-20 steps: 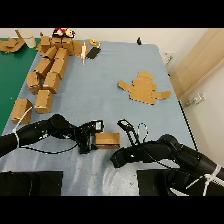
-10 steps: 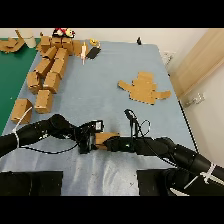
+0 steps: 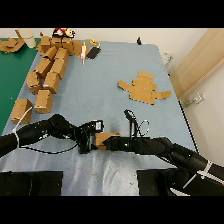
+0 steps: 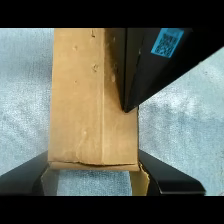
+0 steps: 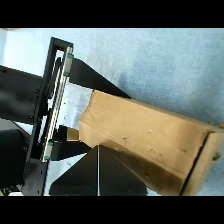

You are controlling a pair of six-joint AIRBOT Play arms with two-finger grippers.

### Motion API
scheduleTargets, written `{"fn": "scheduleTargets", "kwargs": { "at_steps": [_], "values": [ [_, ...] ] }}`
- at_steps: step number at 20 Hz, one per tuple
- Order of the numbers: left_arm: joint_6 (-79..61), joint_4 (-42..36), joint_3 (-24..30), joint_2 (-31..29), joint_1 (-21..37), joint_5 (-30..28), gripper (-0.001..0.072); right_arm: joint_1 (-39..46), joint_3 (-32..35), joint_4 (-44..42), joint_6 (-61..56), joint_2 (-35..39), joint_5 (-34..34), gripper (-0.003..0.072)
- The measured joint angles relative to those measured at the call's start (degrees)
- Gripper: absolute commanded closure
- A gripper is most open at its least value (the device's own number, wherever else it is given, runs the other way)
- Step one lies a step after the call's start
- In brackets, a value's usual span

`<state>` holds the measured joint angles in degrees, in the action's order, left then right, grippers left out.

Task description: Fold the box.

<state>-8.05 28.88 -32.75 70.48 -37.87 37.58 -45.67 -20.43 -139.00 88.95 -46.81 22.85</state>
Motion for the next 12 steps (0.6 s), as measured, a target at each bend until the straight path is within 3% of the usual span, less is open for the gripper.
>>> {"fn": "scheduleTargets", "kwargs": {
  "at_steps": [12],
  "values": [
    [0.0,0.0,0.0,0.0,0.0,0.0,0.0205,0.0,0.0,0.2,0.0,-0.7,0.1,0.0687]
  ]
}}
